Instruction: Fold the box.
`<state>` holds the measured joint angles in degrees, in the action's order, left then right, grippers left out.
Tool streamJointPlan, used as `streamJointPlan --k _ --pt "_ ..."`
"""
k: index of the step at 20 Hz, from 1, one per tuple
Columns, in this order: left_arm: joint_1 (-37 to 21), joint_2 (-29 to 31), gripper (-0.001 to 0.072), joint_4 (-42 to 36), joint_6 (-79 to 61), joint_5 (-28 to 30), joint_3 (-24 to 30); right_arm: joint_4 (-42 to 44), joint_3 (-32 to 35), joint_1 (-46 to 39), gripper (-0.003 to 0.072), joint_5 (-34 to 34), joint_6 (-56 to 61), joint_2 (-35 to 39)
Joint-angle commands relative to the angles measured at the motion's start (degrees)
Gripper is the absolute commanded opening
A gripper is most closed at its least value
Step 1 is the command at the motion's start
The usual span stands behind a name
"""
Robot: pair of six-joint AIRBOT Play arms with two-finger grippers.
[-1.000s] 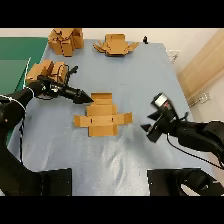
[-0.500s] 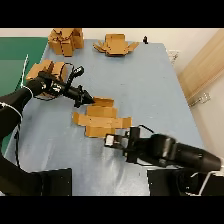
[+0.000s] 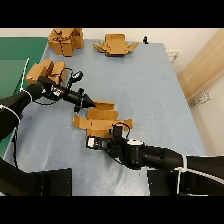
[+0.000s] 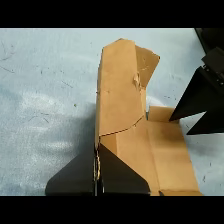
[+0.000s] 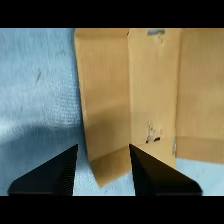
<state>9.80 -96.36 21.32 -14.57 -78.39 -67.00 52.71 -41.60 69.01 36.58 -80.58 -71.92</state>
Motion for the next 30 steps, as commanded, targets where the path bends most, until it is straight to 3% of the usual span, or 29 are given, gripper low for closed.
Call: streamJointPlan --k 1,6,9,13,17,19,24,30 --pt "-0.31 0.07 0.0008 0.20 -0.42 -0.37 0.26 -4.26 -0.94 0.22 0.0519 -3.48 4.04 -2.64" --pt "-0.33 0.07 0.0008 1.03 -0.33 -1.16 0.26 -4.94 -0.94 -0.50 0.0519 -0.55 4.04 -3.26" --pt "-0.33 0.07 0.0008 3.06 1.44 -3.32 0.26 -10.47 -1.05 -2.14 0.0519 4.66 6.43 -2.67" --pt "-0.31 0.07 0.0009 5.05 4.09 -8.98 0.26 -9.49 -1.05 -4.85 0.0539 1.95 13.73 1.22" --pt "-0.24 0.07 0.0009 5.75 4.11 -12.11 0.26 -4.17 -1.05 -7.45 0.0541 -2.64 9.88 2.58" --pt "-0.24 0.07 0.0008 5.73 4.11 -12.11 0.26 -3.08 -1.05 -8.41 0.0600 -2.80 6.56 2.23" --pt "-0.15 0.07 0.0009 5.75 4.15 -12.28 0.26 -2.75 -1.05 -11.30 0.0622 -6.19 -2.89 1.88" --pt "-0.15 0.07 0.0009 5.77 4.13 -12.20 0.26 -3.28 -1.05 -11.45 0.0621 -6.16 -4.55 1.79"
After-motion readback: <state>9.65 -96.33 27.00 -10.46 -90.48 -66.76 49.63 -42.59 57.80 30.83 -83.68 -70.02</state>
